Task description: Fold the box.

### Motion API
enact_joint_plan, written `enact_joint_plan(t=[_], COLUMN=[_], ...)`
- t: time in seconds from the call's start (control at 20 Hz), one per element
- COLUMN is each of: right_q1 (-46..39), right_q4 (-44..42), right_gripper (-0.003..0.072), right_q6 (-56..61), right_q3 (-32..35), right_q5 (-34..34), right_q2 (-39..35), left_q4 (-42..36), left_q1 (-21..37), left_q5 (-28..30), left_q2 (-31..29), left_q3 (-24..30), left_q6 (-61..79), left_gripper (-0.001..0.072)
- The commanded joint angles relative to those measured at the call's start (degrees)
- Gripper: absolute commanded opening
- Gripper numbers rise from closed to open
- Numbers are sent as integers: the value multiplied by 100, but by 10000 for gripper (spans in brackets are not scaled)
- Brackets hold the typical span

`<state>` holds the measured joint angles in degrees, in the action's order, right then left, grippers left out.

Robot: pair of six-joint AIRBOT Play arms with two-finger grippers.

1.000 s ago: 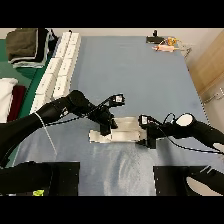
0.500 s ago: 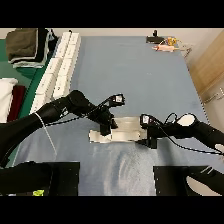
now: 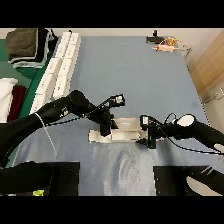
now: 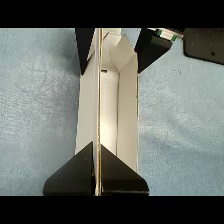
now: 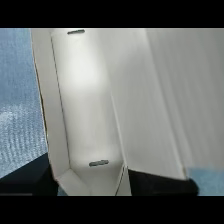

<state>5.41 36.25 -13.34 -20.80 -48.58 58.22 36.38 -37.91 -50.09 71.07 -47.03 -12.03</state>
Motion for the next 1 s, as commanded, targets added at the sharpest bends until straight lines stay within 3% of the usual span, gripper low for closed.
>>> enact_joint_plan(t=[0.0,0.1,0.45,0.5,0.55,0.95], right_q1=[7,7,7,7,7,7], right_q4=[61,59,33,37,37,39], right_gripper=[553,665,657,583,574,577], right_q6=[-72,-72,-129,-131,-129,-129], right_q3=[7,7,7,7,7,4], right_q5=[7,7,2,2,4,59], right_q2=[4,4,4,4,4,4], left_q4=[0,0,0,0,0,0], left_q1=[7,7,7,7,7,7], left_q5=[15,15,15,15,15,15], left_q2=[0,0,0,0,0,0], left_q3=[2,2,2,2,2,2], left_q6=[0,0,0,0,0,0], left_gripper=[13,13,14,14,13,13])
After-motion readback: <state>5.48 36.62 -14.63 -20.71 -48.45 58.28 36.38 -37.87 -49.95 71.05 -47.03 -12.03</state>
